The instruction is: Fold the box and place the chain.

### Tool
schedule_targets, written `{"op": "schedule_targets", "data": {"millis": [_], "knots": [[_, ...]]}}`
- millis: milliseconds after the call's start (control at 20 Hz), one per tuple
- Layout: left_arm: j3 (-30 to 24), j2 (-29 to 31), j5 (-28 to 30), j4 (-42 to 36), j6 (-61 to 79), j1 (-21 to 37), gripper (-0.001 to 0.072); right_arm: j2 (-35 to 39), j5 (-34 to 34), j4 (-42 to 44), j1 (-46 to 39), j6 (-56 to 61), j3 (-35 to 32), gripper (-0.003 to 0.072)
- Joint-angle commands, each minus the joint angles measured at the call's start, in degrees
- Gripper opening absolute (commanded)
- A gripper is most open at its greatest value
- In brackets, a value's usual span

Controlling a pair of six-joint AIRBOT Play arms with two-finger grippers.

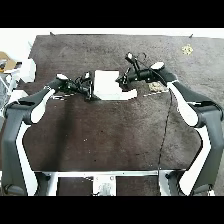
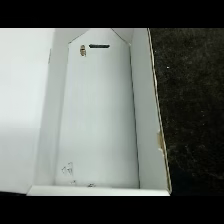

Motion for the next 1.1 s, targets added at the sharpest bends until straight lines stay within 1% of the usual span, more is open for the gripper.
{"op": "schedule_targets", "data": {"millis": [0,50,100,150,200,250,300,400,500,600,800,850,900,1000,1050], "knots": [[-0.02,-0.02,0.00,-0.11,0.00,0.00,0.0358,6.12,2.05,-5.64,-0.70,0.28,0.09,0.0006],[-0.02,-0.02,0.00,-0.11,0.00,0.02,0.0358,8.22,3.41,-9.35,-0.61,2.54,0.07,0.0086],[-0.02,-0.02,-0.02,-0.11,0.00,0.00,0.0358,9.77,5.27,-13.62,-0.28,3.80,0.07,0.0108],[-0.02,-0.02,0.00,-0.11,0.00,0.02,0.0358,10.91,7.21,-19.45,0.44,4.07,0.04,0.0109],[-0.02,-0.02,0.00,-0.11,0.00,0.02,0.0358,11.34,8.35,-24.96,1.18,4.63,-0.04,0.0200],[-0.02,-0.02,-0.02,-0.11,0.00,0.00,0.0358,11.19,9.11,-30.23,1.92,4.90,-0.22,0.0540],[-0.02,-0.02,-0.02,-0.11,0.00,0.02,0.0358,11.19,8.26,-33.92,2.51,4.79,-1.42,0.0629],[-0.02,-0.02,0.00,-0.11,0.00,0.02,0.0358,10.45,5.84,-35.76,2.86,3.26,-3.58,0.0631],[-0.02,-0.02,0.00,-0.11,0.00,0.00,0.0358,8.50,5.77,-35.69,2.89,1.99,-4.07,0.0558],[-0.02,-0.02,0.00,-0.11,0.00,0.02,0.0358,7.02,5.77,-34.42,2.93,1.97,-4.09,0.0554],[-0.02,-0.02,0.00,-0.11,0.00,0.02,0.0358,6.62,5.75,-28.52,3.06,0.92,-4.42,0.0551],[-0.02,-0.02,0.00,-0.11,0.00,0.02,0.0358,6.58,5.35,-27.85,3.06,0.90,-5.18,0.0523],[-0.02,-0.02,0.00,-0.11,0.00,0.02,0.0358,6.58,3.98,-27.45,3.04,0.90,-6.14,0.0436],[-0.02,-0.02,0.00,-0.11,0.00,0.02,0.0358,6.58,1.27,-25.73,3.06,0.57,-7.58,0.0435],[-0.02,-0.02,0.00,-0.11,0.00,0.02,0.0358,6.45,1.20,-24.17,3.06,-0.02,-7.72,0.0435]]}}
